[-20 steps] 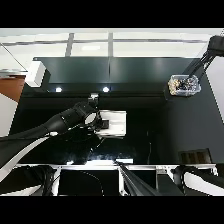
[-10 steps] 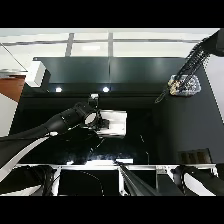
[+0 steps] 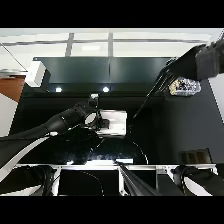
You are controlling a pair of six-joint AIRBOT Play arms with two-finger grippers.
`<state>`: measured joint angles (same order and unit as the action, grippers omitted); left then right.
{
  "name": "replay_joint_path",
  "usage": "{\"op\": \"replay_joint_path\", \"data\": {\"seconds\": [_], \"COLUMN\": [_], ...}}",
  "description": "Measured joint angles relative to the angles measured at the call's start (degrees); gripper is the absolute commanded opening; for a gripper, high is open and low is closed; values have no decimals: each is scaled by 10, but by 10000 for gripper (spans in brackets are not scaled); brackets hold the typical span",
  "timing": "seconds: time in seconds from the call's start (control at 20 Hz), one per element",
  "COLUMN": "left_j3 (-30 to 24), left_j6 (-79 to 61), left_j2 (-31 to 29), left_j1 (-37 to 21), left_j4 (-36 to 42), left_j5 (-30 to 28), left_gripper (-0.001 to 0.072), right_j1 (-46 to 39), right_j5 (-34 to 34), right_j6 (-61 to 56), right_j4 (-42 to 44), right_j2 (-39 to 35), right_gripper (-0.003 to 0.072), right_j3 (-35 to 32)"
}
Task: Fold the box and place the chain.
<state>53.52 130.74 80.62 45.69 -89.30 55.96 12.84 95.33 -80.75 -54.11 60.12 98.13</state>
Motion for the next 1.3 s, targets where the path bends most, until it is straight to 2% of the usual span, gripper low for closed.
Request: {"op": "replay_joint_path", "data": {"seconds": [0.25,0.7,1.1,1.3], "left_j3": [0,0,0,0], "left_j6": [0,0,0,0], "left_j2": [0,0,0,0], "left_j1": [0,0,0,0], "left_j4": [0,0,0,0], "left_j5": [0,0,0,1], "left_gripper": [30,30,30,30], "right_j1": [76,148,189,196], "right_j5": [9,-35,-21,-13], "right_j6": [-14,-20,-30,-33], "right_j4": [7,38,-66,-84], "right_j2": [1,42,99,104], "right_gripper": [28,28,28,28], "right_j3": [0,0,-1,-30]}}
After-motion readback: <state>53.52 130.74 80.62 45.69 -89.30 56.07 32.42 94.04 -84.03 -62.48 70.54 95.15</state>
